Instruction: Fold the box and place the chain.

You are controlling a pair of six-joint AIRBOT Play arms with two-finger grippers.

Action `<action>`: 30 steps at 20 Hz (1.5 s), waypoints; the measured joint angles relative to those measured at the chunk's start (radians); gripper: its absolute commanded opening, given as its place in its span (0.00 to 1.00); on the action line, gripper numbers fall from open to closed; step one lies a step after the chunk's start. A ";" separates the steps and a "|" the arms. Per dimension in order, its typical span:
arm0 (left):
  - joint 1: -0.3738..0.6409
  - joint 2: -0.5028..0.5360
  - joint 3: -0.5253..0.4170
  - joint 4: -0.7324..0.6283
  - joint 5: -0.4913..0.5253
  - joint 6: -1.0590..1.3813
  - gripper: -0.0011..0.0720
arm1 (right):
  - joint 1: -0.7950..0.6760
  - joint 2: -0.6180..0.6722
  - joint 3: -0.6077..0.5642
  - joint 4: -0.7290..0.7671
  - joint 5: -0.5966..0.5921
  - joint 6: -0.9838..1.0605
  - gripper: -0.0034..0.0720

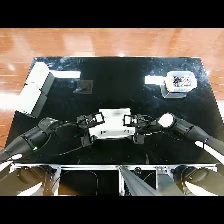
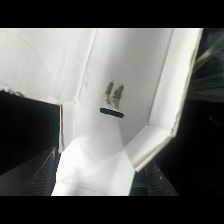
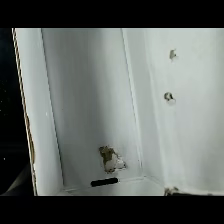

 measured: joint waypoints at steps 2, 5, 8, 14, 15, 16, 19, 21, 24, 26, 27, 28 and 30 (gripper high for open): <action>-0.001 -0.013 0.005 -0.004 -0.009 0.004 0.80 | 0.000 0.000 0.000 0.002 -0.002 0.000 0.86; -0.002 -0.022 0.013 -0.009 -0.025 0.010 0.55 | 0.000 0.000 0.000 0.012 -0.007 0.000 0.86; -0.003 -0.026 0.017 -0.017 -0.031 0.010 0.20 | 0.000 0.000 0.000 0.017 -0.010 0.000 0.86; -0.010 -0.027 0.020 -0.037 -0.064 0.011 0.20 | 0.000 0.000 0.000 0.023 -0.015 0.000 0.86; -0.013 -0.027 0.021 -0.042 -0.069 0.010 0.20 | 0.000 0.000 0.000 0.023 -0.015 0.000 0.86; -0.016 -0.027 0.022 -0.044 -0.075 0.011 0.20 | 0.000 0.000 0.000 0.023 -0.015 0.000 0.86; -0.020 -0.027 0.023 -0.049 -0.093 0.011 0.20 | 0.000 0.000 0.000 0.023 -0.016 0.000 0.86; -0.018 -0.027 0.024 -0.050 -0.100 0.011 0.35 | 0.000 0.000 0.000 0.024 -0.016 0.001 0.86; 0.002 -0.026 0.024 -0.048 -0.106 0.011 0.83 | 0.000 0.000 0.000 0.023 -0.014 -0.001 0.86; 0.026 -0.017 0.024 -0.042 -0.103 0.010 0.83 | 0.000 0.000 0.000 0.024 -0.014 0.000 0.86; 0.042 -0.009 0.024 -0.038 -0.095 0.010 0.83 | 0.000 0.000 0.000 0.024 -0.014 0.000 0.86; 0.057 -0.001 0.024 -0.032 -0.080 0.009 0.83 | 0.000 0.000 0.000 0.024 -0.014 0.000 0.86; 0.090 0.014 0.024 -0.023 -0.035 0.006 0.83 | 0.000 0.000 0.000 0.024 -0.014 0.000 0.86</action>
